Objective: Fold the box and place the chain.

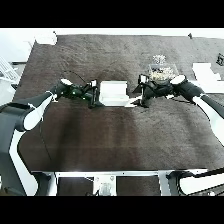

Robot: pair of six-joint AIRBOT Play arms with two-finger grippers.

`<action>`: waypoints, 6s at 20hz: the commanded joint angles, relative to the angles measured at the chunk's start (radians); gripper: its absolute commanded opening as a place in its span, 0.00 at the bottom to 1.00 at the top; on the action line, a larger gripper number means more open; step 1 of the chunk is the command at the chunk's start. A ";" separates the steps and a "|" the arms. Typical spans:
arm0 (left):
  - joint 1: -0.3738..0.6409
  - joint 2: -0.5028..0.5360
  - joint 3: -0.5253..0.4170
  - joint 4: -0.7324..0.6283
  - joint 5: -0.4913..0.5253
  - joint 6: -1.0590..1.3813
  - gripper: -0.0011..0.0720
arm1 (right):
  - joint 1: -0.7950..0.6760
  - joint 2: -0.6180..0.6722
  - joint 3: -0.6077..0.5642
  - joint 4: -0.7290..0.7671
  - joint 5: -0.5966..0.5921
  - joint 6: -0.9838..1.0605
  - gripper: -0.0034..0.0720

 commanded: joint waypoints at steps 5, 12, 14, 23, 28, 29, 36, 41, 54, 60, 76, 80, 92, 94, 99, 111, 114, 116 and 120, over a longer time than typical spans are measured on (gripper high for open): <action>-0.001 0.000 0.000 0.000 0.000 0.000 0.51 | 0.007 -0.045 -0.018 0.077 -0.033 -0.117 0.69; -0.001 0.000 0.000 0.000 0.000 0.000 0.51 | 0.037 -0.049 -0.017 0.093 -0.090 -0.158 0.54; -0.001 0.000 0.000 0.000 0.000 0.000 0.51 | 0.045 -0.049 -0.017 0.095 -0.103 -0.157 0.34; -0.001 0.000 0.000 0.000 -0.001 0.000 0.51 | 0.129 -0.093 -0.013 0.190 -0.138 -0.164 0.35; -0.001 0.000 0.000 0.000 -0.001 -0.001 0.51 | 0.130 -0.096 -0.013 0.220 -0.187 -0.166 0.45; -0.001 0.000 0.000 0.000 -0.001 -0.001 0.51 | 0.130 -0.096 -0.013 0.220 -0.187 -0.178 0.46; -0.001 0.000 0.000 0.000 0.000 -0.012 0.51 | 0.130 -0.097 -0.013 0.204 -0.187 -0.184 0.81; -0.001 0.000 0.000 0.000 0.000 -0.016 0.51 | 0.130 -0.096 -0.013 0.172 -0.187 -0.179 0.80; -0.001 0.000 0.000 0.000 0.000 -0.016 0.51 | 0.053 0.117 -0.013 -0.277 -0.062 0.324 0.06; -0.001 0.000 0.000 0.000 0.000 -0.016 0.51 | -0.089 0.140 -0.013 -0.268 -0.099 0.750 0.06; -0.001 0.000 0.000 0.000 0.000 -0.016 0.51 | -0.104 -0.098 -0.008 -0.019 -0.019 1.096 0.05; -0.001 0.000 0.000 0.000 0.000 -0.016 0.51 | -0.041 -0.141 0.044 -0.019 -0.016 1.097 0.05; -0.001 0.000 0.000 0.000 0.000 -0.016 0.51 | 0.016 -0.142 0.182 -0.018 0.085 1.151 0.05; -0.001 0.000 0.000 0.000 0.000 -0.016 0.51 | 0.016 -0.142 0.190 -0.018 0.099 1.162 0.05; -0.001 0.000 0.000 0.000 0.000 -0.016 0.51 | 0.016 -0.142 0.232 -0.018 0.129 1.180 0.16; -0.001 0.000 0.000 0.000 0.000 -0.016 0.51 | 0.052 -0.143 0.235 0.012 0.167 1.202 0.81; -0.001 0.000 0.000 0.000 0.000 -0.016 0.51 | 0.060 -0.143 0.235 -0.004 0.167 1.245 0.81; -0.001 0.000 0.000 0.000 0.000 -0.016 0.51 | 0.066 -0.142 0.235 -0.004 0.167 1.268 0.81; -0.001 0.000 0.000 0.000 0.000 -0.016 0.51 | 0.090 -0.142 0.254 -0.056 0.163 1.339 0.81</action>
